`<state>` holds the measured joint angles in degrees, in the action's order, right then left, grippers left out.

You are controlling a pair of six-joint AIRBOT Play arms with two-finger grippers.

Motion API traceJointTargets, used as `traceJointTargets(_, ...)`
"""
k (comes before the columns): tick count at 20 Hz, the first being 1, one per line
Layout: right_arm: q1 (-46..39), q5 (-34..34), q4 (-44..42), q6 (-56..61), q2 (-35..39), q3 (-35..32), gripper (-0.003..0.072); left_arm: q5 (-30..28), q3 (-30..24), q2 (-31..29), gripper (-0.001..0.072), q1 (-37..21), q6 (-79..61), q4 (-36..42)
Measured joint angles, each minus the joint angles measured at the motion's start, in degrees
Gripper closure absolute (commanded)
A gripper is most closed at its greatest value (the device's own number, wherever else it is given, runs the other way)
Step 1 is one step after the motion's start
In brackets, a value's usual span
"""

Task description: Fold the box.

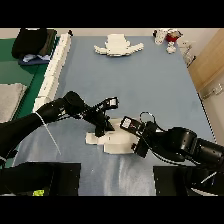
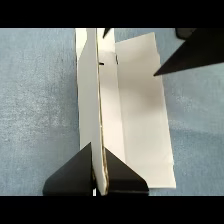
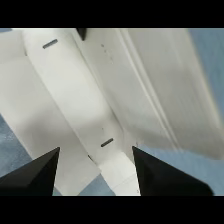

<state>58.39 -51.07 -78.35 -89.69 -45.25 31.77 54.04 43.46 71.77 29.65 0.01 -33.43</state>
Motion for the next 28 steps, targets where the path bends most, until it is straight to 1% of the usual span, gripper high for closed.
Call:
traceJointTargets(4,-1.7,-2.3,0.6,3.2,-0.6,0.8,-0.0025,0.0,0.0,0.0,0.0696,0.0,0.0,0.0)
traceJointTargets(6,-2.0,-3.1,-0.7,2.9,-0.7,0.8,-0.0034,0.0,0.0,0.0,0.0696,0.0,0.0,0.0)
traceJointTargets(8,-1.7,-3.8,-5.8,-1.9,-0.7,0.0,-0.0034,0.0,0.0,0.0,0.0696,0.0,0.0,0.0)
traceJointTargets(10,-0.3,-3.9,-12.7,-7.2,-0.7,-2.2,-0.0034,0.0,0.0,0.0,0.0696,0.0,0.0,0.0)
traceJointTargets(11,0.2,-3.0,-14.7,-8.7,-0.8,-3.6,-0.0034,0.0,0.0,0.0,0.0696,0.0,0.0,0.0)
traceJointTargets(13,0.8,0.6,-15.9,-10.3,-1.2,-5.9,-0.0034,0.0,0.0,0.0,0.0696,0.0,0.0,0.0)
traceJointTargets(16,1.3,5.3,-13.5,-8.6,-2.1,-7.5,-0.0034,0.0,0.0,0.0,0.0696,0.0,0.0,0.0)
traceJointTargets(20,1.5,7.9,-4.5,1.5,-2.6,-7.3,-0.0034,0.0,0.0,0.0,0.0696,0.0,0.0,0.0)
traceJointTargets(22,1.5,7.6,-2.5,4.5,-2.4,-6.2,-0.0034,0.0,0.0,0.0,0.0696,0.0,0.0,0.0)
traceJointTargets(28,1.6,2.6,0.3,8.1,-0.3,-3.7,-0.0034,0.0,0.0,0.0,0.0696,0.0,0.0,0.0)
